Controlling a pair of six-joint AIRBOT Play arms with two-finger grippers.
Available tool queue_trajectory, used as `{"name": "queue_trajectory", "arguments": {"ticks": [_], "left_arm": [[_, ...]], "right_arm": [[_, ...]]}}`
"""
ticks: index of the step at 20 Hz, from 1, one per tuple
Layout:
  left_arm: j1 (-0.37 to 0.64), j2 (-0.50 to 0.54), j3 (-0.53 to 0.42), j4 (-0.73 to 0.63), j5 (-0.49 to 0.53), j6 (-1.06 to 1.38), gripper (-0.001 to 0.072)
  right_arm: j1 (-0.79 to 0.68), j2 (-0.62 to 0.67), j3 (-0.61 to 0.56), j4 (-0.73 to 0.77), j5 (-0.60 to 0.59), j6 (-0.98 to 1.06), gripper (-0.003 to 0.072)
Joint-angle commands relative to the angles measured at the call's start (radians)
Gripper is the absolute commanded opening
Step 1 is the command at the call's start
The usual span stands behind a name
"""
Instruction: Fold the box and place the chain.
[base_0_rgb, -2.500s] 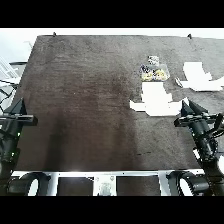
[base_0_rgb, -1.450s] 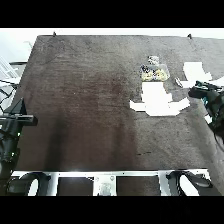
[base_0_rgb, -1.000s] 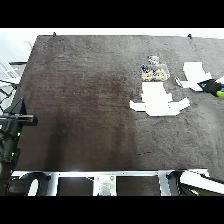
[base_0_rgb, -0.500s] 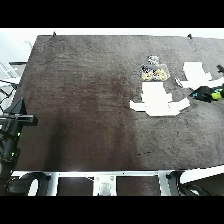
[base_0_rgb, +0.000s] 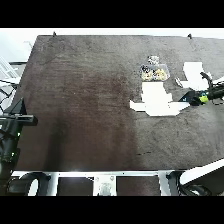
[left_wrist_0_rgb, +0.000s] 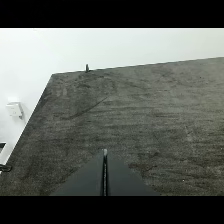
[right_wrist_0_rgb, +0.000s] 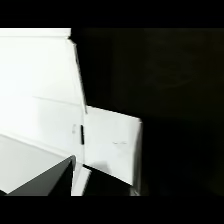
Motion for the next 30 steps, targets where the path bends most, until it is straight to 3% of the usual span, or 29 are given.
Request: {"name": "queue_trajectory", "arguments": {"ticks": [1,4,6,8,9,11,13,17,20,26,30], "left_arm": [[0.0,0.0,0.001,0.0,0.0,0.0,0.0021],[0.0,0.0,0.001,0.0,0.0,0.0,0.0021],[0.0,0.0,0.001,0.0,0.0,0.0,0.0021],[0.0,0.0,0.001,0.0,0.0,0.0,0.0021],[0.0,0.0,0.001,0.0,0.0,0.0,0.0021],[0.0,0.0,0.001,0.0,0.0,0.0,0.0021],[0.0,0.0,0.001,0.0,0.0,0.0,0.0021],[0.0,0.0,0.001,0.0,0.0,0.0,0.0021],[0.0,0.0,0.001,0.0,0.0,0.0,0.0021],[0.0,0.0,0.001,0.0,0.0,0.0,0.0021],[0.0,0.0,0.001,0.0,-0.008,0.0,0.0021]], "right_arm": [[0.015,-0.048,0.001,0.024,0.049,-0.018,0.0543],[0.015,-0.087,0.001,0.026,0.058,-0.033,0.0473],[0.015,-0.106,0.0,0.041,0.077,-0.052,0.0281],[0.006,-0.109,-0.003,0.105,0.099,-0.066,0.0037],[-0.003,-0.109,-0.005,0.18,0.134,-0.091,0.0005],[-0.007,-0.09,-0.031,0.284,0.166,-0.096,0.0002],[0.012,-0.022,-0.131,0.303,0.146,-0.096,0.0001],[0.102,0.146,-0.408,0.447,-0.01,-0.091,0.0001],[0.254,0.216,-0.507,0.499,-0.1,-0.081,0.0002],[0.542,0.243,-0.505,0.527,-0.442,-0.079,0.0001],[0.609,0.22,-0.444,0.526,-0.533,-0.077,0.0001]]}}
